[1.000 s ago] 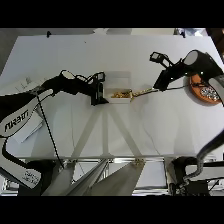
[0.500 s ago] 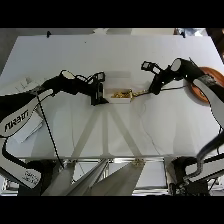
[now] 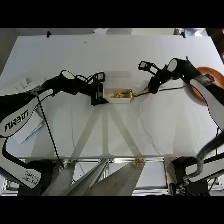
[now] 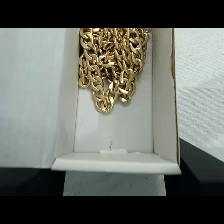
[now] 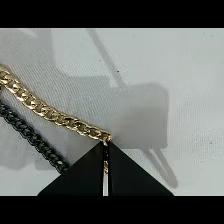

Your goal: Fold the box and place the chain.

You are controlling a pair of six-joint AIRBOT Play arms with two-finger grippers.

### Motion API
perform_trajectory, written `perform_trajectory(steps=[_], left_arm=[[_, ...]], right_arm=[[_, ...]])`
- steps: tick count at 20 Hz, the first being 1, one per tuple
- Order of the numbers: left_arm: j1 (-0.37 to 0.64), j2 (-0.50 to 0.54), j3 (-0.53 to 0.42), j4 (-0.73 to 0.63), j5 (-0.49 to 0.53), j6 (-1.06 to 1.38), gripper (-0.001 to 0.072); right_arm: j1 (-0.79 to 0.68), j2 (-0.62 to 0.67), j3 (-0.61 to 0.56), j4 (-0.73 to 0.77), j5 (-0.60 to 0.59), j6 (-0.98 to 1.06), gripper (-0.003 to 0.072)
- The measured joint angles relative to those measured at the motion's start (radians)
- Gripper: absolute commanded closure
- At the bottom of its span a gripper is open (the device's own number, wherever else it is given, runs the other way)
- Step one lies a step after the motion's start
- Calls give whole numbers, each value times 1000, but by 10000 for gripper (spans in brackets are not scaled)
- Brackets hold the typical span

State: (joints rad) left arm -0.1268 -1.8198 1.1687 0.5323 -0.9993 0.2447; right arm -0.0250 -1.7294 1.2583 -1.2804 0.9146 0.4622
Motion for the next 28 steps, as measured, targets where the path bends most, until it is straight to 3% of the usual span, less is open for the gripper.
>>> perform_trajectory(steps=[13, 23, 26, 28], left_arm=[[0, 0, 0, 0, 0, 0, 433], [0, 0, 0, 0, 0, 0, 433], [0, 0, 0, 0, 0, 0, 433], [0, 0, 0, 0, 0, 0, 433]], right_arm=[[127, 341, 4, 581, 68, -138, 677], [157, 295, 4, 600, 134, -180, 674], [158, 233, 4, 539, 139, -159, 526], [158, 206, 4, 515, 146, -149, 510]])
